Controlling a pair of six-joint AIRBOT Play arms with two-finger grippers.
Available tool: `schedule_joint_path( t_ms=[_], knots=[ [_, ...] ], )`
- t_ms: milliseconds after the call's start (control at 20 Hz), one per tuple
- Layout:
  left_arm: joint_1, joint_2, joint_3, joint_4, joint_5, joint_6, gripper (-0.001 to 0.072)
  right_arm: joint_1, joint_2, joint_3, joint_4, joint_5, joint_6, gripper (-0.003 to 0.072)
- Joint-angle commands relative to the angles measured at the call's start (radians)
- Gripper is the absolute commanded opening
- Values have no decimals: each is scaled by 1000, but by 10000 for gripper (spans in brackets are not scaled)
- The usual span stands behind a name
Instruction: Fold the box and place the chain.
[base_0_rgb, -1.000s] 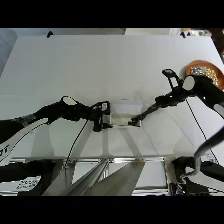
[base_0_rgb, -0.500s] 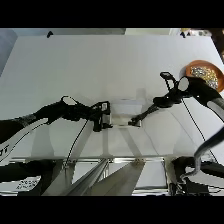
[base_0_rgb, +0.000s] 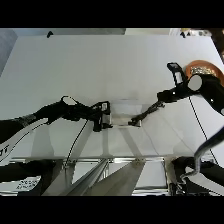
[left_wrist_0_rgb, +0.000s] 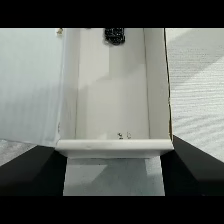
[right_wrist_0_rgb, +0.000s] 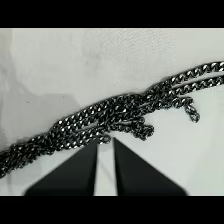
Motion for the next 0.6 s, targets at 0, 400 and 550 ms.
schedule_joint_path(
  t_ms=[0,400,550],
  knots=[
    [0,0,0,0,0,0,207,0,-6,0,9,2,0,201],
    [0,0,0,0,0,0,207,0,-151,0,39,-23,-1,192],
    [0,0,0,0,0,0,207,0,-183,0,39,-22,-1,168]
  ],
)
